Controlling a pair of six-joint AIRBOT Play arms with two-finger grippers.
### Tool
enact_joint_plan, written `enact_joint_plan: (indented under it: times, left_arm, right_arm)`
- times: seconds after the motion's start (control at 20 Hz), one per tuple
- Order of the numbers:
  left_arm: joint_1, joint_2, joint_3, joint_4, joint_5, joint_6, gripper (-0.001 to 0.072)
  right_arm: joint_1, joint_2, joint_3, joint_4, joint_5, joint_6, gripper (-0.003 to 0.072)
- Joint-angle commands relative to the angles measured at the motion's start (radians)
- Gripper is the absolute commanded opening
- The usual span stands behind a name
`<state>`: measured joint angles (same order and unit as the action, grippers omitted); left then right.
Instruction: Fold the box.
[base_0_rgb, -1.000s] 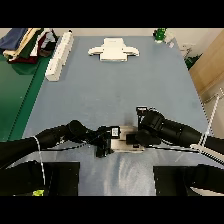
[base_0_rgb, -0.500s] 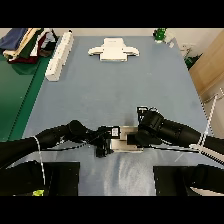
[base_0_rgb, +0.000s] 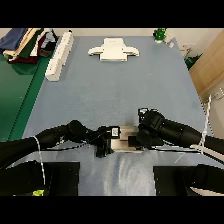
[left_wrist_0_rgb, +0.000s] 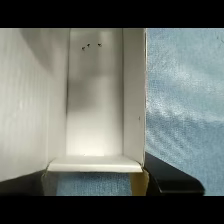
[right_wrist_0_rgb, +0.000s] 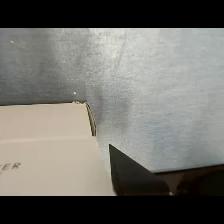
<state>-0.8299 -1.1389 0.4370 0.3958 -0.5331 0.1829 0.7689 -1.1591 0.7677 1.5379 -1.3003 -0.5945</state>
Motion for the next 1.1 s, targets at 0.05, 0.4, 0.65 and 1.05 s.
enact_joint_plan:
  times: [0.05,0.4,0.65,1.05]
  left_arm:
    - [0.0,0.0,0.0,0.001,0.0,0.0,0.052]
    - [0.0,0.0,0.0,0.001,0.0,0.0,0.0519]
    - [0.0,0.0,0.0,0.001,0.0,0.0,0.0519]
    - [0.0,0.0,0.0,0.001,0.0,0.0,0.0519]
  right_arm:
    - [0.0,0.01,0.026,0.007,-0.011,-0.019,0.0295]
    - [0.0,0.173,0.141,-0.098,-0.186,-0.019,0.0295]
    - [-0.035,0.318,0.143,-0.251,-0.401,-0.077,0.0002]
    - [-0.639,0.21,0.08,0.057,-0.101,-0.577,0.0002]
